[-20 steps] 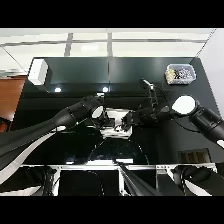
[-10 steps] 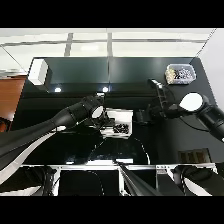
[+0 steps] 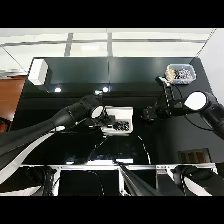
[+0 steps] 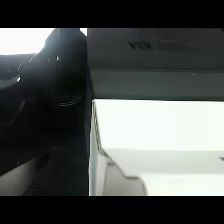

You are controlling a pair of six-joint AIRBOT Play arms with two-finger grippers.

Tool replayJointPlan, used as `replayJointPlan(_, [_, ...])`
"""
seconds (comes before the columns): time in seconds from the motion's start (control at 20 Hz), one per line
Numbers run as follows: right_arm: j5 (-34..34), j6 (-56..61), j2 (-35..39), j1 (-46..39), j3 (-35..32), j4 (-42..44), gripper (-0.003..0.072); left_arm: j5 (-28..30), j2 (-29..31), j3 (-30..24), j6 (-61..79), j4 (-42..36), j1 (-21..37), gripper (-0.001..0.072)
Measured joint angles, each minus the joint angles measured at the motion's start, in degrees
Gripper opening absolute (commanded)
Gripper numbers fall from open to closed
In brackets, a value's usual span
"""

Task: Fold the box and place the chain.

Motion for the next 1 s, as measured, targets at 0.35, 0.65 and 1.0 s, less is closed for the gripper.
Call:
replayJointPlan(0.35, [-1.6, 0.1, 0.0, 1.3, 0.0, -0.6, 0.0324, -3.1, 11.5, -3.3, 5.7, 7.6, 3.3, 0.0609])
replayJointPlan(0.65, [-2.1, 0.1, 0.0, 1.4, 0.0, -0.8, 0.0324, 1.7, 23.3, -18.7, 36.0, -11.2, 22.3, 0.0610])
replayJointPlan(1.0, [-2.4, 0.2, 0.0, 1.4, -0.1, -0.9, 0.0324, 1.0, 22.0, -31.3, 108.6, -43.9, 31.0, 0.0719])
